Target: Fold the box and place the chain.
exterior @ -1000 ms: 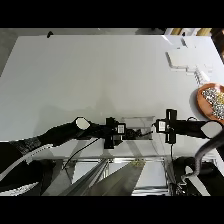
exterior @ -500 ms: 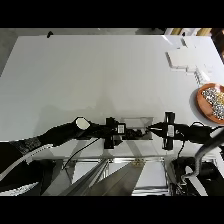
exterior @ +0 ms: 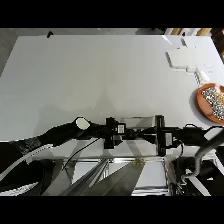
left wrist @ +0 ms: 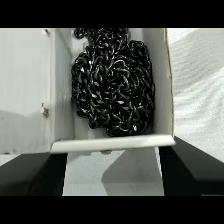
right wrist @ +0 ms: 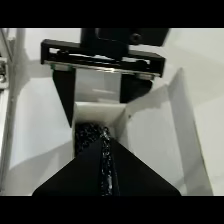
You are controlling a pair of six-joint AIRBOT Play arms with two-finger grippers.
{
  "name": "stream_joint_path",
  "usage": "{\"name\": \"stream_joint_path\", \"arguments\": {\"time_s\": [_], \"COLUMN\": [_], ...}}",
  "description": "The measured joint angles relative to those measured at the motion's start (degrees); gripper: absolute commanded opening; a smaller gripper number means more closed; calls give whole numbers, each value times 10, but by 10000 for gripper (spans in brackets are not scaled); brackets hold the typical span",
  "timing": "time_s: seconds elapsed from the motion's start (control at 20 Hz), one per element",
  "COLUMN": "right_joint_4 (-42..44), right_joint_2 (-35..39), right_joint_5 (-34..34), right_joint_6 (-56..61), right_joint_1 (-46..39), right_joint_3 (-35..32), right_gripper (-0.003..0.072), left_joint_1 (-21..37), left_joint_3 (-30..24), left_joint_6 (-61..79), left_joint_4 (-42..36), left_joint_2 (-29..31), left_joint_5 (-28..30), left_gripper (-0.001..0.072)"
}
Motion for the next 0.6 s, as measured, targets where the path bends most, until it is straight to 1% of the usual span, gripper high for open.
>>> {"name": "stream_joint_path", "arguments": {"time_s": [0.15,0.2,0.25,0.4,0.6], "right_joint_4": [-21,-30,-41,-92,-141], "right_joint_2": [-44,-58,-71,-113,-181], "right_joint_5": [-33,-36,-31,10,67], "right_joint_6": [-2,-1,5,58,182], "right_joint_1": [32,37,41,44,28], "right_joint_3": [7,17,35,126,266], "right_gripper": [91,121,120,38,38], "left_joint_1": [0,0,0,0,0], "left_joint_3": [0,0,0,0,0], "left_joint_6": [0,0,0,0,0], "left_joint_4": [0,0,0,0,0], "left_joint_2": [0,0,0,0,0], "left_joint_5": [0,0,0,0,0], "left_gripper": [207,207,207,207,207]}}
